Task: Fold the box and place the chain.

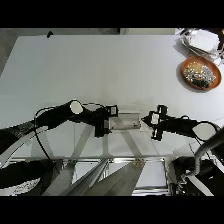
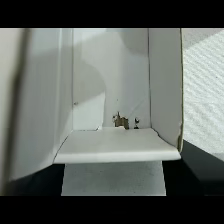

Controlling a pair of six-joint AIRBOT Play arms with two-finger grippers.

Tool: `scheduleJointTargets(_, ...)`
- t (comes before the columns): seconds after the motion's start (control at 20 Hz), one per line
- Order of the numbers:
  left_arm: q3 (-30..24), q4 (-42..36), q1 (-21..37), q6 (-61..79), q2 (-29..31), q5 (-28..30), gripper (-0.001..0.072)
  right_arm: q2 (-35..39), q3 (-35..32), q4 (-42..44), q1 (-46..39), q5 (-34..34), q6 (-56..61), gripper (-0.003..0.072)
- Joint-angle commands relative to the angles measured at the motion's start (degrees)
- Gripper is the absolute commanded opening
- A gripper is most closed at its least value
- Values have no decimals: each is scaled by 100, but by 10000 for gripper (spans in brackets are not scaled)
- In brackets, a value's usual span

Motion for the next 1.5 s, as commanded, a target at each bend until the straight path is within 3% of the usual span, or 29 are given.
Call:
scheduleJointTargets(0.0,0,2,-2,2,-2,2,286,87,7,1276,2,35,-286,15)
scheduleJointTargets(0.2,0,2,-2,2,-2,2,286,-557,7,2428,0,-450,-280,15)
scheduleJointTargets(0.4,0,2,-2,2,-2,2,286,-1537,7,2549,0,-1569,514,15)
scheduleJointTargets(0.55,0,2,-2,2,-2,2,286,-1928,7,2522,0,-1681,1123,15)
scheduleJointTargets(0.8,0,2,-2,2,-2,0,286,-2295,4,2068,0,-1386,1464,16)
scheduleJointTargets(1.0,0,2,-2,2,-2,2,286,-2240,20,2223,-2,-1145,1486,16)
scheduleJointTargets(1.3,0,2,-2,2,-2,2,286,-1655,990,960,-1163,767,2057,16)
scheduleJointTargets(1.45,0,4,-2,2,-2,2,286,-1613,1045,42,-1386,1353,1257,13)
